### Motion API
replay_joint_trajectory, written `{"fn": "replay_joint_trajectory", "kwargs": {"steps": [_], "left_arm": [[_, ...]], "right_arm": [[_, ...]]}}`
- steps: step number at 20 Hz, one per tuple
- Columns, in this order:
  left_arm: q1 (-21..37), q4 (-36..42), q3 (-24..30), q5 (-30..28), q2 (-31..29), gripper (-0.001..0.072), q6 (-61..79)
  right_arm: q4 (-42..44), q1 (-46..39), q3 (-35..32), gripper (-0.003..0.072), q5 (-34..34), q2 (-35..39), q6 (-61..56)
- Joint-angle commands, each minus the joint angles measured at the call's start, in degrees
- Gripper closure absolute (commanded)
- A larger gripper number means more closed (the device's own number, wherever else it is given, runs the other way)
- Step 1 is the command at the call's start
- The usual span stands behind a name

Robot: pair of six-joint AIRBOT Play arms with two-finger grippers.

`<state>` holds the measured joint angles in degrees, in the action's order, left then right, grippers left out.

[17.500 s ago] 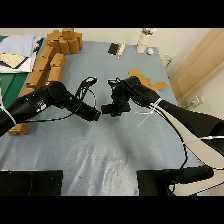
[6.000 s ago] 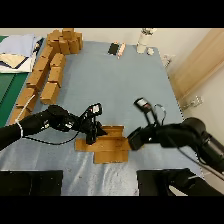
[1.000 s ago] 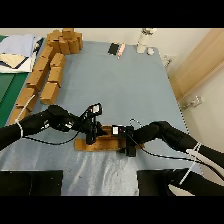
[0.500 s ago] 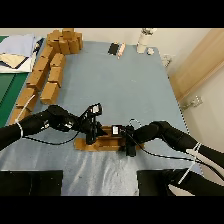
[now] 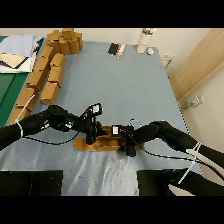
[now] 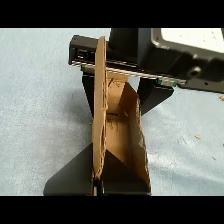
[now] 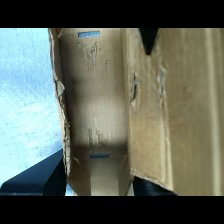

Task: Fold the box.

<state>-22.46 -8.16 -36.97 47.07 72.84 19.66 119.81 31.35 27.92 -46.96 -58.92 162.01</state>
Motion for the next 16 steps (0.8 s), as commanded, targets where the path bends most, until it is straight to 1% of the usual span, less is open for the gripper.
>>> {"fn": "replay_joint_trajectory", "kwargs": {"steps": [1,6,8,9,10,11,12,14,16], "left_arm": [[0.0,3.2,0.0,0.1,0.0,0.0695,0.0],[0.0,3.1,0.0,0.0,0.0,0.0695,-0.3],[0.1,2.6,0.0,-0.4,0.0,0.0694,-4.4],[0.2,1.1,0.0,-0.6,-0.1,0.0693,-6.8],[0.5,-0.9,0.0,-0.2,-0.2,0.0637,-9.4],[1.0,-2.4,0.0,-0.2,-0.5,0.0369,-12.1],[1.6,-3.7,0.0,-0.1,-1.2,0.0202,-16.5],[3.1,-7.8,0.0,0.3,-3.5,0.0200,-22.4],[4.7,-13.2,0.0,2.5,-6.7,0.0199,-27.1]], "right_arm": [[0.0,0.1,0.0,0.0237,0.0,0.0,0.0],[0.0,0.1,0.0,0.0237,0.0,0.0,0.0],[0.0,0.1,0.0,0.0238,0.0,0.0,0.0],[0.0,0.1,0.0,0.0238,0.0,0.0,0.0],[0.0,0.1,0.0,0.0237,0.0,0.0,0.0],[0.0,0.1,0.0,0.0238,0.0,0.0,0.0],[0.0,0.1,0.0,0.0238,0.0,0.0,0.0],[0.0,0.1,0.0,0.0237,0.0,0.0,0.0],[0.0,0.1,0.0,0.0237,0.0,0.0,0.0]]}}
